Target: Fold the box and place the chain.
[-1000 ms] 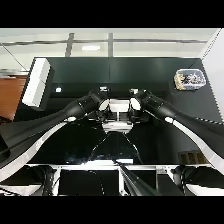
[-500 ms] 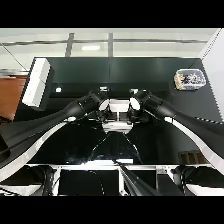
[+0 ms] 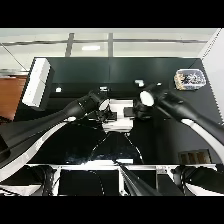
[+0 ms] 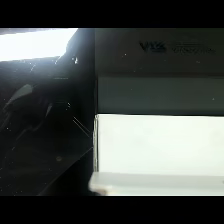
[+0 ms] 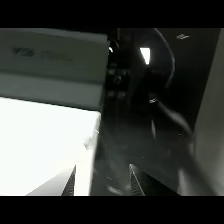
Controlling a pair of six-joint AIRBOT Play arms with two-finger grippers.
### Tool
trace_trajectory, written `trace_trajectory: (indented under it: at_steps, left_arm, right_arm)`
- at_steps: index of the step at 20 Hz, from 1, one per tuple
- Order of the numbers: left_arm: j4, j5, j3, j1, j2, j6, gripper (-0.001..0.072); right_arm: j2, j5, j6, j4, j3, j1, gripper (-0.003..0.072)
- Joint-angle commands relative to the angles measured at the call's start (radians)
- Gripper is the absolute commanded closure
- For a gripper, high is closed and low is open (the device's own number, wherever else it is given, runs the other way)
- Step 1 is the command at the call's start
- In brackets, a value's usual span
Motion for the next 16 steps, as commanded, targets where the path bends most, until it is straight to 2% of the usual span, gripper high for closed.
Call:
trace_trajectory:
  at_steps: [1,4,5,6,7,9,11,14,15,16]
  left_arm:
    - [0.001,0.004,0.000,0.001,-0.001,0.000,0.0682]
    - [0.000,0.004,0.000,0.002,-0.001,0.000,0.0682]
    - [0.000,0.003,0.000,0.002,-0.001,0.000,0.0682]
    - [0.000,0.003,0.000,0.002,-0.001,0.000,0.0682]
    - [0.000,0.003,0.000,0.002,-0.001,0.000,0.0682]
    - [0.000,0.003,0.000,0.002,-0.001,0.000,0.0682]
    - [0.000,0.003,0.000,0.002,-0.001,0.000,0.0682]
    - [0.000,0.003,0.000,0.002,-0.001,0.000,0.0682]
    - [0.000,0.003,0.000,0.002,-0.001,0.000,0.0682]
    - [0.000,0.003,0.000,0.002,-0.001,0.000,0.0682]
  right_arm:
    - [0.165,0.040,-0.098,-0.140,0.001,-0.076,0.0301]
    - [0.230,-0.014,-0.096,-0.537,0.000,-0.209,0.0302]
    - [0.224,-0.069,-0.096,-0.603,-0.004,-0.272,0.0301]
    - [0.211,-0.158,-0.096,-0.612,-0.011,-0.355,0.0268]
    - [0.189,-0.232,-0.095,-0.589,-0.013,-0.436,-0.0023]
    - [0.111,-0.371,-0.093,-0.513,-0.008,-0.600,-0.0022]
    - [-0.007,-0.404,-0.093,-0.368,0.075,-0.746,-0.0021]
    - [-0.232,-0.289,-0.092,-0.129,0.319,-0.889,-0.0018]
    - [-0.299,-0.231,-0.071,-0.101,0.404,-0.908,0.0018]
    - [-0.366,-0.175,-0.048,-0.104,0.492,-0.914,0.0109]
